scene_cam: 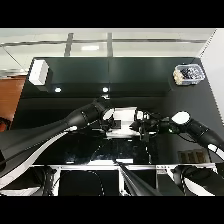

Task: Fold the box and place the chain.

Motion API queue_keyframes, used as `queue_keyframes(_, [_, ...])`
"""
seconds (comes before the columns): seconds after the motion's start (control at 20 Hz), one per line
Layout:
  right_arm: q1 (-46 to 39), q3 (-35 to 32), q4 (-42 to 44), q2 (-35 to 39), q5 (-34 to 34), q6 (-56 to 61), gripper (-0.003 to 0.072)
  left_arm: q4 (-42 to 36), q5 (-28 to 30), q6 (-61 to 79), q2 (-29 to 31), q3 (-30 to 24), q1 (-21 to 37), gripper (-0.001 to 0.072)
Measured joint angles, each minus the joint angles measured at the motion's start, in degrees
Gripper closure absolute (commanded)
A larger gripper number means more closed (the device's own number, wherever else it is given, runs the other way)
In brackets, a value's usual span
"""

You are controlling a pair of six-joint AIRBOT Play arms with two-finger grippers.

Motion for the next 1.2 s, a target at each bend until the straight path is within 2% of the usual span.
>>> queue_keyframes(0.3, [-3.76,0.39,-2.19,2.49,4.44,9.07,0.0661,0.04,-0.04,0.0,0.0,0.0,0.0,0.0681])
queue_keyframes(0.7, [-17.49,0.57,-5.66,13.25,12.9,19.8,0.0661,0.09,-0.07,0.0,0.0,0.0,0.0,0.0681])
queue_keyframes(1.0, [-30.51,0.57,-8.26,17.2,13.4,47.3,0.0661,0.09,-0.09,0.0,0.0,0.0,0.0,0.0681])
queue_keyframes(1.2, [-35.28,0.57,-18.8,16.26,12.61,66.99,0.0661,0.09,-0.09,0.0,0.0,0.0,0.0,0.0682])
